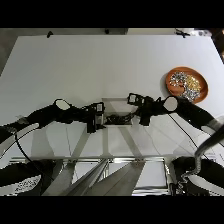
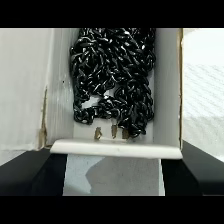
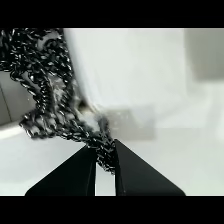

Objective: Fold the box and place the chain.

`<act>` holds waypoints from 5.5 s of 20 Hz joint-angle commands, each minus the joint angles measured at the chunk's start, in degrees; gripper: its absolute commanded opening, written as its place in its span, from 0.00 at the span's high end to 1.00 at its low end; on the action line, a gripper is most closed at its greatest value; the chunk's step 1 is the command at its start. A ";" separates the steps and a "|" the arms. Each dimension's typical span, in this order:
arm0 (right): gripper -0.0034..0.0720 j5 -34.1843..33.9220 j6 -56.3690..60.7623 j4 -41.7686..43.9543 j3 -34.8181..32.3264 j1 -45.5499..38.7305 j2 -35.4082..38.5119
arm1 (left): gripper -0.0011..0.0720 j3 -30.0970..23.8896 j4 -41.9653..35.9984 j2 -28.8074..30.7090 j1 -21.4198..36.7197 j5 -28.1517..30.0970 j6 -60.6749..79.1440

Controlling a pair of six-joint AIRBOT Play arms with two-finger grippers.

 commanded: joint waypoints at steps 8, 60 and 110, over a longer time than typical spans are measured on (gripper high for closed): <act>0.94 1.29 18.99 2.64 0.11 7.80 15.45 | 0.46 -0.02 0.02 0.04 0.00 0.00 0.02; 0.89 30.58 30.21 -4.44 34.01 12.33 -13.57 | 0.46 -0.02 0.02 0.04 0.00 0.00 0.02; 0.67 11.47 27.76 -15.78 22.32 20.72 -6.73 | 0.46 -0.02 0.02 0.04 0.00 0.00 0.02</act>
